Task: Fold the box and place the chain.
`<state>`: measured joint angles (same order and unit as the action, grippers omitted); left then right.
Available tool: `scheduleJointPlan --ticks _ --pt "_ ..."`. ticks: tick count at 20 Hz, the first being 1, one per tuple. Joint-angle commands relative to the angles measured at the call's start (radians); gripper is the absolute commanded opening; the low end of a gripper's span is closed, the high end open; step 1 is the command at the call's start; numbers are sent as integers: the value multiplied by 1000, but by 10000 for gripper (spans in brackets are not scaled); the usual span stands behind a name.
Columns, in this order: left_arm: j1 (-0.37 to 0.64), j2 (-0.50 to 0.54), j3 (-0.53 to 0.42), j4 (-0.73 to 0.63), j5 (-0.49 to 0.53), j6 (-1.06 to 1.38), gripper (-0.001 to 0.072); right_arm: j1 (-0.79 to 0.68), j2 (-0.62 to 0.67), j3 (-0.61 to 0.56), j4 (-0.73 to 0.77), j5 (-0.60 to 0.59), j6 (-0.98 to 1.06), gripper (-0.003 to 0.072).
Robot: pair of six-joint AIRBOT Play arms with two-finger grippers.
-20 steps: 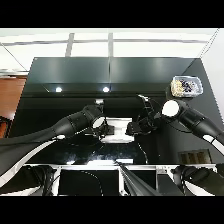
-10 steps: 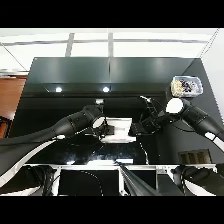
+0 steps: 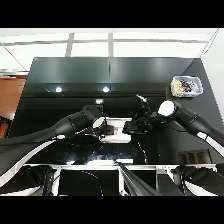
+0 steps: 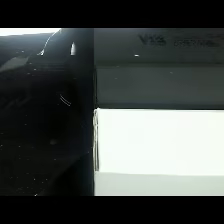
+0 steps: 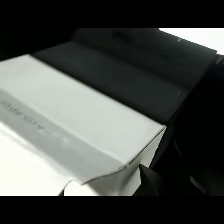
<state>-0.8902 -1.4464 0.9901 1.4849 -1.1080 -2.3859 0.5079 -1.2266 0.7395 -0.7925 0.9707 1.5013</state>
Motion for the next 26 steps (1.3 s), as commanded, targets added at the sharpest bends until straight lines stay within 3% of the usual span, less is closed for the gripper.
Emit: scheduleJointPlan --ticks 1,17,19,21,23,24,26 --pt "1 0 0 -1 3 0 31 47 -8 0 -82 -77 97 529" --pt "1 0 0 -1 3 0 31 92 -11 0 -197 -105 201 526" --pt "1 0 0 0 4 0 31 113 -11 7 -217 -102 202 497" --pt "1 0 0 3 5 0 31 148 -12 38 -306 -95 279 497" --pt "1 0 0 13 5 0 31 196 -25 89 -490 -44 460 494" --pt "1 0 0 20 6 0 31 223 -38 114 -555 -6 522 403" --pt "1 0 0 26 7 0 31 269 -77 172 -636 75 594 366"
